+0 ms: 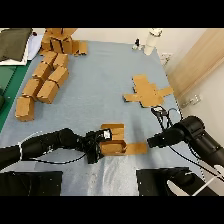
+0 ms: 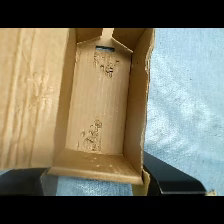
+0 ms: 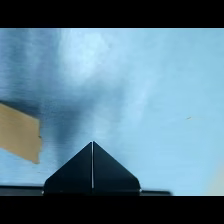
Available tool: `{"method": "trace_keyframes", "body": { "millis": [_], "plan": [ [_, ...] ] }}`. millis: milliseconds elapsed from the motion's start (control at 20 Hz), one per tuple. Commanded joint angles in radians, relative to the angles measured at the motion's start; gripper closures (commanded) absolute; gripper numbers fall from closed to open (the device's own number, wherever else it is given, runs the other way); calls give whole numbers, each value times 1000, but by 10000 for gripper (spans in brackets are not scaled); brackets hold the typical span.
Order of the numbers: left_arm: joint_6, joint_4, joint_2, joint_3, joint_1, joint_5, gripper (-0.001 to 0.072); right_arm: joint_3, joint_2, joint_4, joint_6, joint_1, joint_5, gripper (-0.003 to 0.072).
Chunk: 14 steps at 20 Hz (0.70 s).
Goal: Fold the box.
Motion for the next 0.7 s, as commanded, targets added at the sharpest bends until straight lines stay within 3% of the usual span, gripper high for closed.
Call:
{"method": "trace_keyframes", "body": {
  "millis": [0, 250, 650],
  "plan": [
    [0, 1, 0, 0, 0, 1, 246, -39, -72, 285, -15, -101, 73, 682],
    [0, 1, 0, 0, 0, 0, 246, -52, -143, 568, -106, -70, 134, 682],
    [0, 1, 0, 0, 0, 0, 246, -54, -141, 629, -105, 18, 154, 682]
  ]
}}
